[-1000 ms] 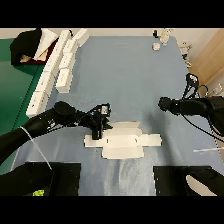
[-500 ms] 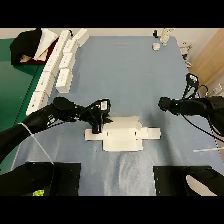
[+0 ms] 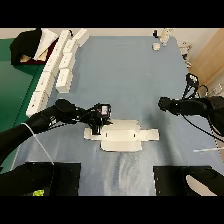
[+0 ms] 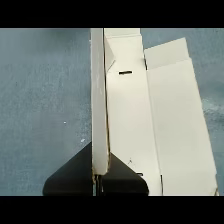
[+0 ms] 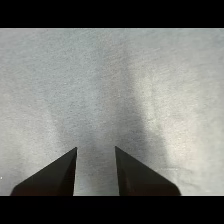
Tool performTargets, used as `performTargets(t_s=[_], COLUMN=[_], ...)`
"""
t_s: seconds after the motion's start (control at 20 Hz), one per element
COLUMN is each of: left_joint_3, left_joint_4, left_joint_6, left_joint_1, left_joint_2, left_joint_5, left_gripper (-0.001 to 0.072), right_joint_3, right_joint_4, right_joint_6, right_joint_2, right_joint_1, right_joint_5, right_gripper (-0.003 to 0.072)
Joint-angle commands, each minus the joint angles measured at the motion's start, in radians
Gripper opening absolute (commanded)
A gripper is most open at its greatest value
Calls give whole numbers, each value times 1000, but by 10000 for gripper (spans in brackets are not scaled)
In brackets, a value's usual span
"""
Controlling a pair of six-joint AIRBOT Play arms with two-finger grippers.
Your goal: Fold the box.
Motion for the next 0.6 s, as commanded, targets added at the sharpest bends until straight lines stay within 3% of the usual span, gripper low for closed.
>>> performTargets(t_s=[0.0, 0.3, 0.55], left_joint_3=[-4, -12, -19], left_joint_4=[-23, -12, 33], left_joint_6=[12, -46, -50], left_joint_1=[0, 0, 0], left_joint_2=[-23, -24, -24], left_joint_5=[3, 1, -77], left_gripper=[13, 14, 14], right_joint_3=[0, 0, 0], right_joint_4=[1, 1, 1], right_joint_6=[0, 0, 0], right_joint_2=[0, 0, 0], right_joint_1=[1, 1, 1], right_joint_5=[0, 0, 0], right_gripper=[373, 372, 372])
